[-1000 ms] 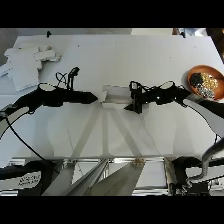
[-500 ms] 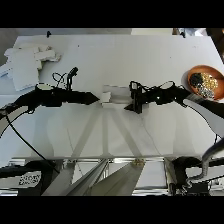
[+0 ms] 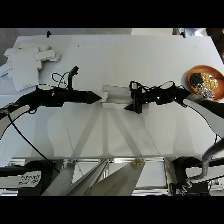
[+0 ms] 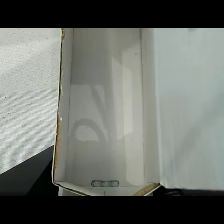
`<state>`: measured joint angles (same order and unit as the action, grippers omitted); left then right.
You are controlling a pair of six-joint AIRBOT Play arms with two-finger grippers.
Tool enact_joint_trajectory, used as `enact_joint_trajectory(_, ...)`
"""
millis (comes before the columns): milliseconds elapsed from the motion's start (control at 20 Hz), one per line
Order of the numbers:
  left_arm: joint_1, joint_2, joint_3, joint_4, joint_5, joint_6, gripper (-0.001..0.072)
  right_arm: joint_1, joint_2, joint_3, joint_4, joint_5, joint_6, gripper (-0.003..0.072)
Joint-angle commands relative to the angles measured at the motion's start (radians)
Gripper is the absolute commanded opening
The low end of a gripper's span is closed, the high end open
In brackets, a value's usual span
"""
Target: Fold the box and place the chain.
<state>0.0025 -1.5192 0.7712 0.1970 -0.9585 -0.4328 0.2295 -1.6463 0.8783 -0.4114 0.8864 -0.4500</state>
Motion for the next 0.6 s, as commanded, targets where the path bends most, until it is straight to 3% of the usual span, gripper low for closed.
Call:
enact_joint_trajectory(0, -0.014, -0.001, 0.000, 0.008, 0.028, 0.032, 0.0412, 0.000, 0.000, 0.000, 0.000, 0.000, 0.000, 0.0467)
enact_joint_trajectory(550, -0.144, 0.000, 0.000, -0.018, 0.187, -0.041, 0.0425, 0.000, 0.000, 0.000, 0.000, 0.000, 0.000, 0.0467)
